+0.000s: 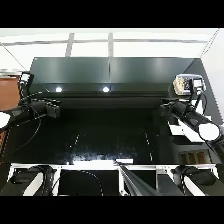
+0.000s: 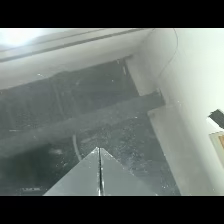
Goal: Fold the box and place the chain.
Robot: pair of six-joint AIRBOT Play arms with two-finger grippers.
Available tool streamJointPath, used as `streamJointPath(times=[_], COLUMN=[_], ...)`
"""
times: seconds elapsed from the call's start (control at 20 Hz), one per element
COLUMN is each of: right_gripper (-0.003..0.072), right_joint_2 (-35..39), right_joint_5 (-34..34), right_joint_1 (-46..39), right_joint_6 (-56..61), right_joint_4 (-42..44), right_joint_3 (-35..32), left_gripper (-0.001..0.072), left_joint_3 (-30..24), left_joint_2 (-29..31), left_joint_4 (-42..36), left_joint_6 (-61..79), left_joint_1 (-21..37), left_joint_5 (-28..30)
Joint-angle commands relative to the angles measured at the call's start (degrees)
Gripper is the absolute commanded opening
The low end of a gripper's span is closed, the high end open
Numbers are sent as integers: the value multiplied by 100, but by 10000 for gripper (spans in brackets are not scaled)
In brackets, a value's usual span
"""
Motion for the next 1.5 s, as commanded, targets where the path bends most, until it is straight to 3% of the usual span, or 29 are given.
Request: streamJointPath(times=[0.0,0.05,0.1,0.15,0.2,0.25,0.3,0.4,0.5,0.6,0.75,0.9,1.0,1.15,1.25,1.35,1.45], right_gripper=[13,18,180,569,718,718,718,718,718,713,712,712,710,680,680,548,547], right_joint_2=[-17,-31,-28,-28,-31,-57,-151,-566,-1193,-1941,-2739,-3224,-3543,-4006,-4350,-4599,-4758], right_joint_5=[-603,-1010,-1427,-1814,-2090,-2037,-1624,-387,935,2162,3552,4522,4927,5536,5895,5952,5943], right_joint_1=[4,4,4,2,-13,-133,-387,-1250,-2505,-3825,-5576,-7023,-7484,-7530,-7344,-7114,-6885], right_joint_6=[0,7,28,26,-61,-254,-393,-461,157,1082,2509,2369,922,-603,-916,-1060,-1060], right_joint_4=[1088,1132,1152,1244,1178,1071,1062,935,197,-1486,-3589,-3383,-2367,-1386,-1373,-1412,-1602], right_joint_3=[-2,-2,0,0,13,114,321,986,1910,2949,3696,3720,3727,3838,4009,4194,4454], left_gripper=[33,32,33,33,82,374,714,708,708,708,708,708,708,708,708,708,708], left_joint_3=[-2,-4,-2,-2,-2,-2,-2,0,0,0,0,0,0,0,0,0,0], left_joint_2=[-4,-24,-61,-111,-164,-210,-256,-352,-378,-378,-378,-378,-378,-378,-378,-378,-378], left_joint_4=[-2,-7,-28,-109,-168,-175,-181,-221,-267,-267,-286,-289,-284,-280,-280,-280,-282], left_joint_6=[0,2,0,0,-24,-24,-46,-72,-74,-90,-101,-131,-129,-129,-129,-129,-131], left_joint_1=[-2,-2,-2,-2,-2,-9,-15,-13,-15,-26,-26,-28,-28,-26,-26,-26,-26], left_joint_5=[210,343,505,732,901,1014,1093,1143,1093,1032,920,710,603,575,566,566,564])
